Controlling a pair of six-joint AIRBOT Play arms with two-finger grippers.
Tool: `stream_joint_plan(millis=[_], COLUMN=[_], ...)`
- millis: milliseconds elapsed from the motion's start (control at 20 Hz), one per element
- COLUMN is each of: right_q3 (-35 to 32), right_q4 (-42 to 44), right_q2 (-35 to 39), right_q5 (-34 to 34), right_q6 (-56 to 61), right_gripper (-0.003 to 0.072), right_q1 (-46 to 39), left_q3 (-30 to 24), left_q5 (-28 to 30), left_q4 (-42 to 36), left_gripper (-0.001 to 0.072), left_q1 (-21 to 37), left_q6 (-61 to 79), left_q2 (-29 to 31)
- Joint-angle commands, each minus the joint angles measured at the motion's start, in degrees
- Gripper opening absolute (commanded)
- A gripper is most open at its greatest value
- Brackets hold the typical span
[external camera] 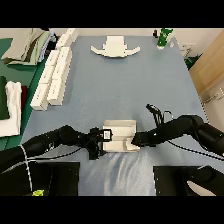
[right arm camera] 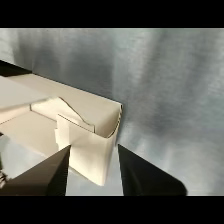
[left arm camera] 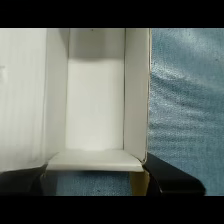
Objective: Fold the box.
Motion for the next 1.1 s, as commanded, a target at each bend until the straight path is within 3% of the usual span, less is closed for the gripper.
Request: stream_joint_plan(millis=[0, 250, 400, 550, 900, 1050], right_q3=[4.9, 13.5, 17.2, 19.8, 20.0, 20.0], right_q4=[-14.4, -31.9, -34.4, -36.2, -37.0, -38.3], right_q2=[-4.3, -13.8, -18.3, -21.0, -22.6, -22.6], right_q5=[0.2, -8.2, -8.3, -9.4, -12.5, -12.5], right_q6=[14.1, 34.7, 40.1, 44.1, 47.0, 47.2], right_gripper=[0.0461, 0.046, 0.046, 0.0404, 0.0393, 0.0083], right_q1=[8.9, 21.2, 24.9, 26.3, 26.3, 26.3], left_q3=[0.0, 0.0, 0.0, 0.0, 0.0, 0.0], left_q5=[0.0, 0.0, 0.0, 0.0, 0.0, 0.0], left_q4=[0.0, 0.0, 0.0, 0.0, 0.0, 0.0], left_gripper=[0.0527, 0.0527, 0.0526, 0.0527, 0.0527, 0.0527], left_q1=[0.0, 0.0, 0.0, 0.0, 0.0, 0.0], left_q6=[0.0, 0.0, 0.0, 0.0, 0.0, 0.0], left_q2=[0.0, 0.0, 0.0, 0.0, 0.0, 0.0])
